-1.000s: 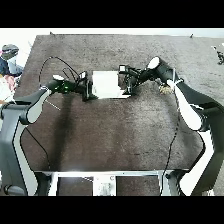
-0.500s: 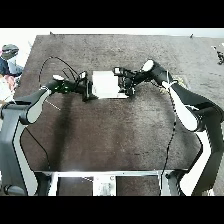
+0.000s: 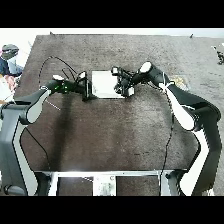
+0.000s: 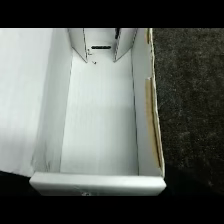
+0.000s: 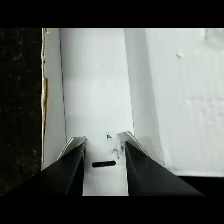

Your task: Fold the box and place the chain.

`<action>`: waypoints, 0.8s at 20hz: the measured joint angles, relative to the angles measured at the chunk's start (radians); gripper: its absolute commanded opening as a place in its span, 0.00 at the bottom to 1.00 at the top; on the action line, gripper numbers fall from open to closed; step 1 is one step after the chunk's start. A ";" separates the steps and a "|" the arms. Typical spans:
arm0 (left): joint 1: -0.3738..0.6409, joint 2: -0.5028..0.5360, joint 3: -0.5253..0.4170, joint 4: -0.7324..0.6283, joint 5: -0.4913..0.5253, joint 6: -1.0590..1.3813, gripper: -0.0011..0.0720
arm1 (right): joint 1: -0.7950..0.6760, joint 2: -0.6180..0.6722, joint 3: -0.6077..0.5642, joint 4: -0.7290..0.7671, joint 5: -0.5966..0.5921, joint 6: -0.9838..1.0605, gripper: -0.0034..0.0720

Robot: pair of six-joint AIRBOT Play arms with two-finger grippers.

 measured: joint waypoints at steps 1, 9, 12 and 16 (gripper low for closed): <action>0.000 0.000 0.000 0.000 0.000 0.000 0.39 | 0.000 -0.003 0.000 0.005 0.000 -0.003 0.55; 0.000 0.000 0.000 0.000 -0.001 0.000 0.39 | 0.000 -0.010 0.000 0.018 0.000 -0.032 0.91; 0.000 0.000 0.000 0.000 -0.001 0.000 0.39 | 0.000 -0.010 0.000 0.019 0.000 -0.035 0.63; 0.000 0.000 0.000 0.000 0.000 0.000 0.39 | 0.000 -0.009 0.000 0.005 0.000 -0.018 0.34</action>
